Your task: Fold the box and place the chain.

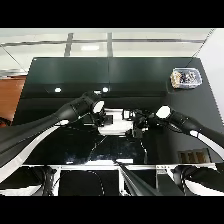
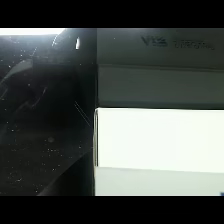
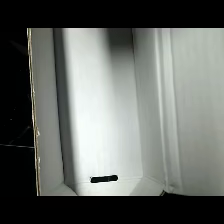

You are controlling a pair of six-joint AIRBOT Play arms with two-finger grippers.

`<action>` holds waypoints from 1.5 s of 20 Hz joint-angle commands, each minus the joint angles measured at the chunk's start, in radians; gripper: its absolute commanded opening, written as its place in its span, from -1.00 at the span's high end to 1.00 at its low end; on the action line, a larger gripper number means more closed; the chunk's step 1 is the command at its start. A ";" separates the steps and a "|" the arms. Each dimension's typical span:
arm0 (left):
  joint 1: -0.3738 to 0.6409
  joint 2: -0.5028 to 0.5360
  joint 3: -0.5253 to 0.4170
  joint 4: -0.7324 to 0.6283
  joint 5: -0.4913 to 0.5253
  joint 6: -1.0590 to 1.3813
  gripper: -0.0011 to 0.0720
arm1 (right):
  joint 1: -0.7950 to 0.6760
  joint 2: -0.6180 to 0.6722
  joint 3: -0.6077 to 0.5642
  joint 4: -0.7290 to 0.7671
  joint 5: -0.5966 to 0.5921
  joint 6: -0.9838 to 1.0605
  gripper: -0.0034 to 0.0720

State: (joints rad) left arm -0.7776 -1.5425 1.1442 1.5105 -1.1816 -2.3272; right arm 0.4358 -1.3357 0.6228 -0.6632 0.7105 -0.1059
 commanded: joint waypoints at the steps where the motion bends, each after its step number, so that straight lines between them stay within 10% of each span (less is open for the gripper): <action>1: -0.001 0.000 0.000 -0.004 0.001 0.016 0.89 | 0.000 -0.001 0.000 0.001 0.000 0.001 -0.24; 3: 0.000 0.000 0.000 -0.003 -0.009 0.016 0.89 | 0.000 -0.001 0.000 0.002 -0.005 0.007 -0.90; 16: -0.002 0.002 0.000 -0.030 -0.003 0.053 0.89 | -0.005 0.131 0.000 -0.145 0.098 0.080 -0.89; 21: -0.002 0.002 0.000 -0.027 -0.002 0.053 0.89 | -0.005 0.131 0.000 -0.093 0.105 0.080 0.38; 30: -0.002 0.002 0.000 -0.027 0.003 0.053 0.89 | -0.005 0.103 0.000 0.114 0.080 0.117 0.38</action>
State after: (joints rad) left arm -0.7784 -1.5410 1.1439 1.4853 -1.1820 -2.2730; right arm 0.4305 -1.2160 0.6228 -0.6575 0.8055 0.0055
